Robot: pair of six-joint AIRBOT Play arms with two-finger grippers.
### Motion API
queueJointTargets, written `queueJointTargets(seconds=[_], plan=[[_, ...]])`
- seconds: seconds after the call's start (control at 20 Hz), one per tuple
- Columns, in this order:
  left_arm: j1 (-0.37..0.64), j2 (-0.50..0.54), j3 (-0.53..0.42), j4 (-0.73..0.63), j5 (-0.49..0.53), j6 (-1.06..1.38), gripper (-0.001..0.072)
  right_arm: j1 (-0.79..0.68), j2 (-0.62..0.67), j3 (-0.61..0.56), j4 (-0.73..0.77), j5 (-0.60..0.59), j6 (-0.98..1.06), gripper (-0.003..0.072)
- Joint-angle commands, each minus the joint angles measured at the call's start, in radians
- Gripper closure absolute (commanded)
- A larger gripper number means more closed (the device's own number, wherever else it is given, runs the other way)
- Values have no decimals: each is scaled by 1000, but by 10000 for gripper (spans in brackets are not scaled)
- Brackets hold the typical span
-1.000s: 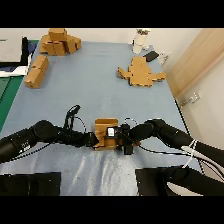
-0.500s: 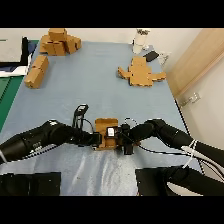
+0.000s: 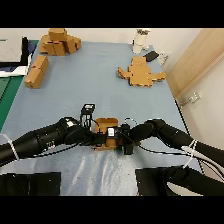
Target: Fold the box.
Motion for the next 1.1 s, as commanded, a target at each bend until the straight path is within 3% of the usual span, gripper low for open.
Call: queueJointTargets(seconds=[0.0, 0.2, 0.55, 0.65, 0.9, 1.0, 1.05], plan=[[-39, -16, 32, 108, -79, -111, 242, 1, 0, 0, 0, 0, 0, 197], [-74, -84, 89, 115, -95, -129, 242, 1, 0, 0, 0, 0, 0, 197], [-82, -245, 254, 163, -257, -164, 245, 1, 0, 0, 0, 0, 0, 197], [-82, -275, 268, 162, -306, -174, 251, 1, 0, 0, 0, 0, 0, 197], [-89, -305, 270, 164, -317, -236, 252, 1, 0, 0, 0, 1, 0, 197], [-95, -317, 280, 162, -315, -237, 340, 1, 0, 0, 0, 0, 0, 197], [-104, -326, 291, 163, -314, -236, 350, 1, 0, 0, 0, 0, 0, 197]])
